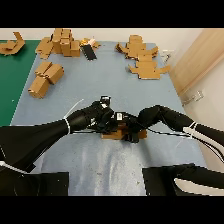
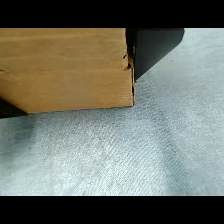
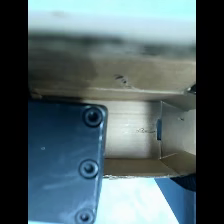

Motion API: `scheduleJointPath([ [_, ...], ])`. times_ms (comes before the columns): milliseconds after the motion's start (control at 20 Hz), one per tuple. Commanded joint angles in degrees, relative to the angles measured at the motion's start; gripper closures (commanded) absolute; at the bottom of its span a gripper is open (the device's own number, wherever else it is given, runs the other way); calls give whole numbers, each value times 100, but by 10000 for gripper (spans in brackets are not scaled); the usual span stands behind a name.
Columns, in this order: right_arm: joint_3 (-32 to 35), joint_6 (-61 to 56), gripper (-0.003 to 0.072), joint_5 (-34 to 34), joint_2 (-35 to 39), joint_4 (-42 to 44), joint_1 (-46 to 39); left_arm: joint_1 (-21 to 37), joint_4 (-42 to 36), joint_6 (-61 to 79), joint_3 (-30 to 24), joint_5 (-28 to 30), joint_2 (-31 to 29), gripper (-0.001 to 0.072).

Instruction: Fold the box.

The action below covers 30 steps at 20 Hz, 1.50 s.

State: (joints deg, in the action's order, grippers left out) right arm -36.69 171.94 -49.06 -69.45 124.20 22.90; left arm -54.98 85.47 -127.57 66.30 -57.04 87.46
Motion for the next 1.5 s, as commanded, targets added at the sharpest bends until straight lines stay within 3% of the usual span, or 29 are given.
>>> scheduleJointPath([
  [0, -2, -4, 189, 9, 0, 4, 4, -4, -146, 7, 0, -42, 4, 698],
  [200, -2, -4, 189, 9, 0, 4, 4, -2, -146, 24, 2, -120, -9, 683],
  [250, -2, -4, 189, 9, 0, 4, 4, -2, -149, 26, 7, -170, -9, 391],
  [300, -2, -4, 189, 9, 0, 4, 4, -2, -164, -2, 7, -212, -9, 156],
  [350, -2, -4, 189, 9, 0, 4, 2, 7, -179, -4, 7, -236, -9, 181],
  [1100, -2, -4, 189, 9, 0, 4, 4, 11, -166, 0, 328, -592, -199, 180],
  [1450, -2, -4, 189, 9, 0, 4, 4, 334, -144, 9, 341, -796, -490, 180],
])
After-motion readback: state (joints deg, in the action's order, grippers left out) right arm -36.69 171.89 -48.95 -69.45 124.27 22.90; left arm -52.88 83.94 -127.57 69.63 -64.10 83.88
